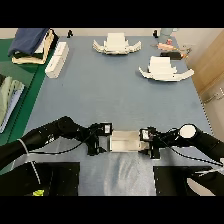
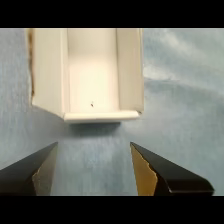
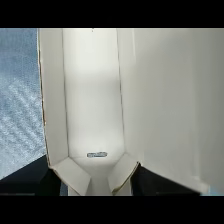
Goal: Fold the box.
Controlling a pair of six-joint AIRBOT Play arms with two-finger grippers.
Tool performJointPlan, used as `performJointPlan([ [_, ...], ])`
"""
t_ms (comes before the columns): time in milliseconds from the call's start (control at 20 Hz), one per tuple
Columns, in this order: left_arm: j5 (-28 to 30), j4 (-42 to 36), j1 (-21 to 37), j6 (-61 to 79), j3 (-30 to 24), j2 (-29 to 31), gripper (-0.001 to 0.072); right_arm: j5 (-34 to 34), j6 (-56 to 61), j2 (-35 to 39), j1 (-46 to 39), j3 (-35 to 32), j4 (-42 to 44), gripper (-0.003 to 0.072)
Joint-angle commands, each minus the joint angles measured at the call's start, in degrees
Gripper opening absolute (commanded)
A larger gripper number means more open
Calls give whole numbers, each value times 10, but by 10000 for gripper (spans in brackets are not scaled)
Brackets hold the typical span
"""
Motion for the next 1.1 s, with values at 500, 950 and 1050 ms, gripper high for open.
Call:
performJointPlan([
  [500,32,-68,-30,72,-3,-36,699,0,0,0,0,0,0,512],
  [950,107,-70,-67,-12,-3,-36,700,0,0,0,0,0,0,512],
  [1050,105,-70,-67,-15,-3,-41,699,0,0,0,0,0,0,512],
])
